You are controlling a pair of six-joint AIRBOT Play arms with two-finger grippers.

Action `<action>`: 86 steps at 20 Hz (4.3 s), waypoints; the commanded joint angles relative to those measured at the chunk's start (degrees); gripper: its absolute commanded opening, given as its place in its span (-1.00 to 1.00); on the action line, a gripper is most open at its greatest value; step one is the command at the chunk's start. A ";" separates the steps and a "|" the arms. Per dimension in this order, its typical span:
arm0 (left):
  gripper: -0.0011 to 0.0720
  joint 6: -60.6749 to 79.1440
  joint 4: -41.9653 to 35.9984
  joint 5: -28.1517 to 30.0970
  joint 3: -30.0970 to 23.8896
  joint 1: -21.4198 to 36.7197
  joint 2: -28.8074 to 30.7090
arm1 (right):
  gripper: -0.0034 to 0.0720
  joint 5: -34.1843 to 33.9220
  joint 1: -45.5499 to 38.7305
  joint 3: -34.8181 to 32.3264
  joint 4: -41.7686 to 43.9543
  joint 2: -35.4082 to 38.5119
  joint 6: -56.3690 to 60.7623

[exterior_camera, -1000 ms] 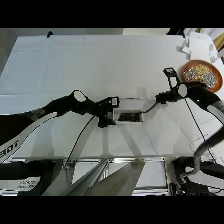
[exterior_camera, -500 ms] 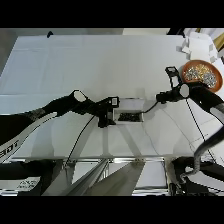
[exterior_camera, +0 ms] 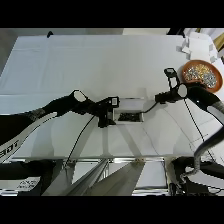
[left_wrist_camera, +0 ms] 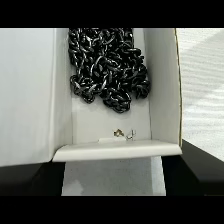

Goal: Fold the box and place the chain.

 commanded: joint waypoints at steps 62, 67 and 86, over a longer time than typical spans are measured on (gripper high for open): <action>-0.12 0.02 -0.11 0.00 -0.02 0.00 0.02 | -0.88 2.01 40.89 -0.09 10.58 30.47 6.05; -0.12 0.02 -0.11 0.02 -0.02 0.00 0.02 | -0.84 2.45 39.36 -0.11 8.61 23.78 8.39; -0.12 0.02 -0.11 0.02 -0.02 0.00 0.02 | -0.49 17.25 19.67 -0.17 2.60 29.97 9.01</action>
